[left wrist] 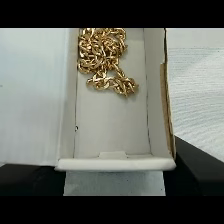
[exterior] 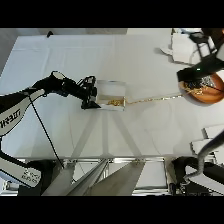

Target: Fold the box and place the chain.

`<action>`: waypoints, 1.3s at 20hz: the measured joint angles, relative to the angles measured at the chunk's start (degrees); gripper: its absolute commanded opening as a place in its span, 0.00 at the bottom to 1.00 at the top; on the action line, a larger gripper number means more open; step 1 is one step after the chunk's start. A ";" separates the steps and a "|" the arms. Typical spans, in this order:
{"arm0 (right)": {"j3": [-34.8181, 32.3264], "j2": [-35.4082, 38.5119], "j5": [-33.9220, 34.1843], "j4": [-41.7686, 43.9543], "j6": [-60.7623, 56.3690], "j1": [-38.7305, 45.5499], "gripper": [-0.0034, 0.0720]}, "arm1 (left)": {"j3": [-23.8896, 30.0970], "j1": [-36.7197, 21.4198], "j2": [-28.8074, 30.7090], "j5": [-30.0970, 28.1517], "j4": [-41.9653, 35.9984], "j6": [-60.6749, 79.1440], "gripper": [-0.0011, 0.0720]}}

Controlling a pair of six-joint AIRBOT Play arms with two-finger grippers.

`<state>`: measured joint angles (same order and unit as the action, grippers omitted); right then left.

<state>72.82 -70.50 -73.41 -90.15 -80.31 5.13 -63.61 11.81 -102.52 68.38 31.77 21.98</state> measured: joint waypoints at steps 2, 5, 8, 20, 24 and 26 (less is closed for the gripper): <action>0.00 0.11 0.35 0.35 -1.27 -5.27 0.06 | 0.00 0.00 0.00 -0.02 0.00 0.00 0.45; 0.00 0.20 1.68 0.37 -2.75 -12.85 0.06 | 0.00 0.00 0.00 0.00 0.00 0.00 0.45; 0.00 0.20 4.72 0.68 -5.09 -19.56 0.06 | 0.00 0.00 0.00 0.00 0.00 0.00 0.45; -0.02 -2.03 15.39 3.67 -9.70 -31.39 0.06 | 0.00 0.00 0.00 0.00 0.00 0.00 0.45; -0.02 -5.53 16.13 5.31 -9.64 -33.83 0.06 | 0.00 0.00 0.00 0.00 0.00 0.00 0.45; -0.02 -8.09 16.96 5.66 -9.55 -35.06 0.06 | 0.00 0.00 0.00 -0.02 0.00 0.00 0.45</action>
<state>72.79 -78.59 -56.45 -84.49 -89.86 -29.93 -63.61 11.81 -102.52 68.36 31.77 21.98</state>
